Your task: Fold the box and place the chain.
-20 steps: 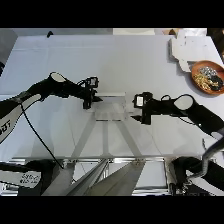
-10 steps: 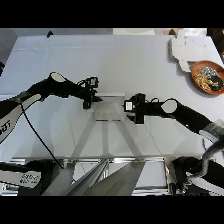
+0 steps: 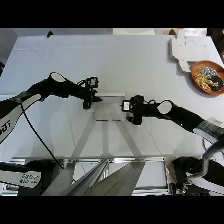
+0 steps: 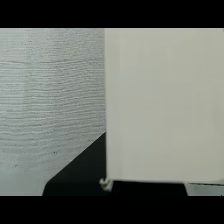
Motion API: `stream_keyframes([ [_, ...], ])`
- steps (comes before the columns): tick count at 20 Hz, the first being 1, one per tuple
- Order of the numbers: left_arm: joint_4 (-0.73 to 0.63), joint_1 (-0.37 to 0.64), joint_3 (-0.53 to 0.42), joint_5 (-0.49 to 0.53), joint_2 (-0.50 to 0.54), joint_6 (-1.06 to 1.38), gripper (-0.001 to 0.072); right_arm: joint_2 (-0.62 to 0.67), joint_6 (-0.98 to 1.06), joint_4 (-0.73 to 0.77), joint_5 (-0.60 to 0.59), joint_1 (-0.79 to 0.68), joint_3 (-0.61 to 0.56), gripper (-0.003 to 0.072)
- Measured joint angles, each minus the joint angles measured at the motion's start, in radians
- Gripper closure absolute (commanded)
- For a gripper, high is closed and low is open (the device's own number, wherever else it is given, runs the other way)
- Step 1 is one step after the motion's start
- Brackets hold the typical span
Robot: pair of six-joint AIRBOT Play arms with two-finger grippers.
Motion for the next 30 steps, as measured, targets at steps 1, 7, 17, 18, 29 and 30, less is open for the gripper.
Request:
stream_keyframes([
  [1,0.0,0.0,0.0,0.0,0.0,0.0,0.0696,-0.001,0.004,0.002,-0.002,0.006,0.0,0.001],
  [7,0.001,0.0,0.0,0.0,0.0,0.001,0.0696,0.005,0.155,-0.014,-0.005,0.019,0.0,0.001],
  [17,-0.001,0.0,0.0,0.0,0.0,-0.002,0.0696,0.027,0.325,-0.022,0.006,0.021,0.0,0.001],
  [18,-0.001,0.0,0.0,0.0,0.0,-0.002,0.0696,0.027,0.336,-0.022,0.009,0.021,0.0,0.001],
  [29,0.0,0.0,0.0,0.002,0.0,0.0,0.0696,0.027,0.371,-0.022,0.009,-0.045,0.029,0.001],
  [30,0.0,0.0,0.0,0.002,0.0,0.0,0.0696,0.027,0.364,-0.022,0.006,-0.047,0.032,0.001],
])
